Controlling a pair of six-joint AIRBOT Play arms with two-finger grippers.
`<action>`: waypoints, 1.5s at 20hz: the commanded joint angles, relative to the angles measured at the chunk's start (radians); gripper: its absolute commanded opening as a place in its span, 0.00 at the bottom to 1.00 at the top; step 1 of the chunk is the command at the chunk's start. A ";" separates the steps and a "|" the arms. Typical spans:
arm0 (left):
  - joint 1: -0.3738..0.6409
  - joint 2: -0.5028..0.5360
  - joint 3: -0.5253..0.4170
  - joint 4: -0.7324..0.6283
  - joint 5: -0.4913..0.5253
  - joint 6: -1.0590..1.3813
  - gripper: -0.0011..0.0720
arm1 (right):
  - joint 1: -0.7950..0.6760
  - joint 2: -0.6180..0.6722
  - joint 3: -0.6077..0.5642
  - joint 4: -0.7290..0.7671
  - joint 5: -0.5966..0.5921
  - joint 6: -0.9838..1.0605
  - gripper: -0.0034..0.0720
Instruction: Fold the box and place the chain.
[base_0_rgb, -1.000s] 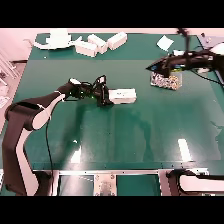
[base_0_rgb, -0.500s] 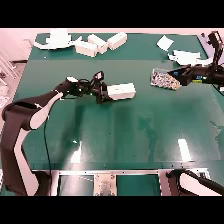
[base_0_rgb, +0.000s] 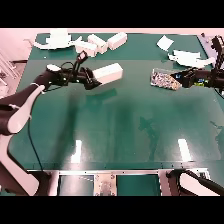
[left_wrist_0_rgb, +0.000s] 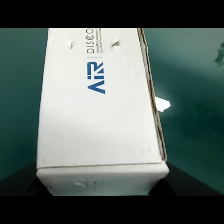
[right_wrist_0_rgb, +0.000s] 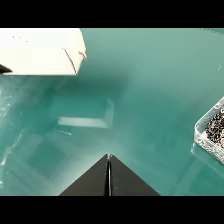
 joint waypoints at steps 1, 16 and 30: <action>0.021 0.156 -0.105 0.046 0.211 -0.098 0.03 | -0.001 0.001 -0.002 0.000 -0.003 0.036 0.06; 0.021 0.624 -0.831 0.044 0.926 -0.407 0.04 | -0.001 0.001 -0.002 0.011 -0.004 0.122 0.06; 0.021 0.570 -0.907 0.044 0.968 -0.459 1.00 | -0.001 0.002 -0.002 0.009 0.000 0.122 0.64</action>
